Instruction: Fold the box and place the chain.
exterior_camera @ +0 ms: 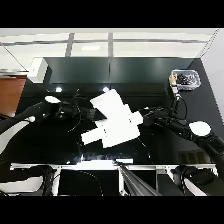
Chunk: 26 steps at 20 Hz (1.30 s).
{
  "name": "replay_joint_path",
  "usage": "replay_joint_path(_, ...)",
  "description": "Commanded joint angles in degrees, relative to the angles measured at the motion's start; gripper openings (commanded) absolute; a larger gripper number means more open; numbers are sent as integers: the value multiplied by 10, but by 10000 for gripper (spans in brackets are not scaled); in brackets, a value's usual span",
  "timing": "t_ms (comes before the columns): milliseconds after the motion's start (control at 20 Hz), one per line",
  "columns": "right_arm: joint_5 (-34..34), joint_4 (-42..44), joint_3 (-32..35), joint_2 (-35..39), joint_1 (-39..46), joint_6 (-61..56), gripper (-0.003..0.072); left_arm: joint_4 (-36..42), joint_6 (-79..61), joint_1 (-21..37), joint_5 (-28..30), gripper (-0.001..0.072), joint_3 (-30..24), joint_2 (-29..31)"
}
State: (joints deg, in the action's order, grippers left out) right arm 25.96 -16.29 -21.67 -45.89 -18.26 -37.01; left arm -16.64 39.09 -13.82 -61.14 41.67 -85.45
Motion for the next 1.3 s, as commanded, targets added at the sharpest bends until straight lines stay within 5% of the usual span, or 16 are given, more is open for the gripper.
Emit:
replay_joint_path(0, 1, 0, 0, 1, -1, -13, 15, 20, -92, 0, -83, 698, 31, -43)
replay_joint_path(150, 2, 0, 0, 1, -1, -19, 14, -15, -104, -1, -167, 669, 68, -82)
replay_joint_path(400, 7, -3, 0, 1, -1, -20, 17, -57, -109, 0, -189, 27, 102, -107)
replay_joint_path(450, 8, -9, 0, 1, 0, -20, 68, -61, -125, 0, -204, 27, 105, -107)
replay_joint_path(500, 11, -16, -4, 1, 6, -22, 479, -70, -132, 0, -219, 27, 108, -107)
replay_joint_path(550, 25, -33, -13, 4, 23, -24, 713, -80, -132, 0, -227, 26, 110, -107)
replay_joint_path(850, 254, -271, -151, 10, 197, -25, 712, -91, -174, 1, -202, 21, 116, -78)
replay_joint_path(1100, 381, -435, -154, 10, 204, -19, 712, -186, -299, -63, 1, 21, 103, 41)
replay_joint_path(1250, 349, -437, -109, 10, 172, 10, 712, -221, -342, -112, 85, 25, 98, 61)
